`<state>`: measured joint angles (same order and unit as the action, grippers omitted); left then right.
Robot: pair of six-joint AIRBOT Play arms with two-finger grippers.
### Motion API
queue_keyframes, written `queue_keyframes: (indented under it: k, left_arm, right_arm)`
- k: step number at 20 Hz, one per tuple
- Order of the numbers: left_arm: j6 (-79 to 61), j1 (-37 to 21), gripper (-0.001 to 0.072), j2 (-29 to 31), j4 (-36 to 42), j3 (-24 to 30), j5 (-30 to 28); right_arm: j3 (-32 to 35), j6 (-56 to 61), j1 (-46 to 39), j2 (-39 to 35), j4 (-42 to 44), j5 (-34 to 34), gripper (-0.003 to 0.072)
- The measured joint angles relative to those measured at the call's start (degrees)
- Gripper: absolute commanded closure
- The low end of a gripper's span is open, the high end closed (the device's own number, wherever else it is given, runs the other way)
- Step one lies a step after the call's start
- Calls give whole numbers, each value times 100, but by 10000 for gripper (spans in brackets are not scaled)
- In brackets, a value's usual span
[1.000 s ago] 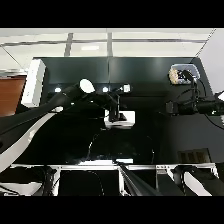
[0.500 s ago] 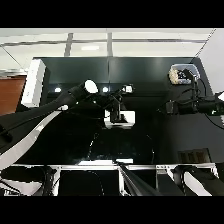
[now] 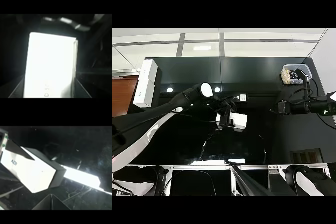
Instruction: Fold the box and place the chain.
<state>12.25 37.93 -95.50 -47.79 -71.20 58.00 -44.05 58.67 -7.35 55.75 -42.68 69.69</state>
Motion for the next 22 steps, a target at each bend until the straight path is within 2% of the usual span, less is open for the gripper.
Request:
queue_keyframes:
  k: [1, 2, 4, 6, 9, 13, 16, 20, 22]
  left_arm:
    - [0, 44, -1, 0, -105, 0, -55]
    - [-2, 85, 29, 0, -212, 0, -129]
    - [28, 138, 373, 11, -452, -44, -199]
    - [420, 133, 382, 74, -752, -238, -66]
    - [1495, -138, 380, 330, -1414, -667, 501]
    - [3259, -1145, 377, 997, -2363, -826, 1320]
    - [4441, -2371, 377, 1484, -2702, -450, 1910]
    - [5381, -4094, 338, 2070, -2896, 586, 2406]
    - [5578, -4889, 338, 2341, -3047, 1117, 2402]
  right_arm:
    - [0, -2, 0, 0, 0, -15, 669]
    - [0, -2, 0, 0, 2, -39, 669]
    - [0, 0, 0, 0, 26, -94, 670]
    - [0, -2, 0, 0, 35, -136, 670]
    - [0, -2, -4, 0, 42, -179, 670]
    - [0, -2, -7, 0, 42, -186, 670]
    - [0, -22, -7, 0, 42, -210, 670]
    - [0, -55, -7, 0, 42, -284, 669]
    - [0, -57, -7, 0, 42, -304, 670]
